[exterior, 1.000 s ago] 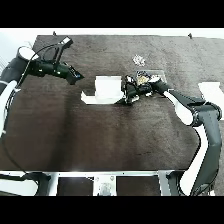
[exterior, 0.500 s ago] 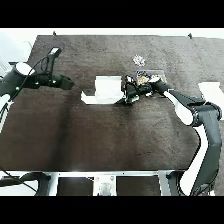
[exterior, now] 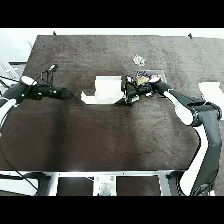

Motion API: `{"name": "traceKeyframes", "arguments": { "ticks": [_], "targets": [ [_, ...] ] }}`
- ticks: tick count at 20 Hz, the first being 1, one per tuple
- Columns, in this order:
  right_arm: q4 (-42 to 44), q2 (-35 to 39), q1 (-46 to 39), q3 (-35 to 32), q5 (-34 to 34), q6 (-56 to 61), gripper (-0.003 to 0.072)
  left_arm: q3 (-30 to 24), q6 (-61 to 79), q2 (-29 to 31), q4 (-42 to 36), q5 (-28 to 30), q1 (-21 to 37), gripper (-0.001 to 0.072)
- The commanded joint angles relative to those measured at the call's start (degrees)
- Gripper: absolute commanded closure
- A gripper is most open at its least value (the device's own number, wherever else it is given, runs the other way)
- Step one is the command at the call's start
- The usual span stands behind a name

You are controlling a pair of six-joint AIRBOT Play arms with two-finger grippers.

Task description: Fold the box and place the chain.

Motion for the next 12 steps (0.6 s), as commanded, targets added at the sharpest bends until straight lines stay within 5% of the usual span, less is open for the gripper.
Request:
{"name": "traceKeyframes", "arguments": {
  "ticks": [1, 12],
  "targets": [
    [0.0, 0.0, 0.0, 0.0, 0.0, 0.0, 0.0098, -0.2, 1.9, -4.4, -6.3, -1.0, -0.7, 0.0692],
    [0.0, 0.0, 0.0, 0.0, 0.0, 0.0, 0.0098, 6.1, 2.0, -12.0, -12.4, -1.8, -7.0, 0.0689]
  ]
}}
